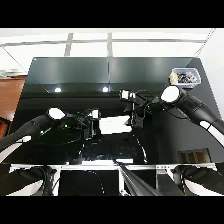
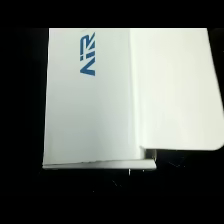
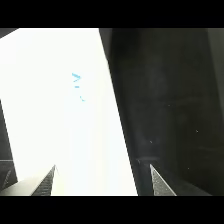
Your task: Fold the box and place the chain.
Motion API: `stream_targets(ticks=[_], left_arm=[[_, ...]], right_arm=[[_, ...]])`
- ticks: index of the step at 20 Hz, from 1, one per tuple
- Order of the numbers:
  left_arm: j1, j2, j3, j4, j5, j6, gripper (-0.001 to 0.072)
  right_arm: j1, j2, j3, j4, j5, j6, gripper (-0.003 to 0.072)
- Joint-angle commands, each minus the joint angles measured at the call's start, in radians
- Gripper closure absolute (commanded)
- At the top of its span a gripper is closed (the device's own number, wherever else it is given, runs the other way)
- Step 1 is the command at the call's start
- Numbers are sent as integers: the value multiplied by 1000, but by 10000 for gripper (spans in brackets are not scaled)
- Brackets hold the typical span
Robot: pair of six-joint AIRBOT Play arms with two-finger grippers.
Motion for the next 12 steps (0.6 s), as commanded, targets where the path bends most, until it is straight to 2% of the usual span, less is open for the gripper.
stream_targets(ticks=[1,6,12], left_arm=[[0,0,1,0,0,0,340],[0,0,1,0,-1,0,340],[0,-2,1,0,-2,0,340]], right_arm=[[1,-1,-1,26,35,-27,-34],[27,-2,-1,9,38,-27,-34],[30,-39,-1,-13,-24,-27,-34]])
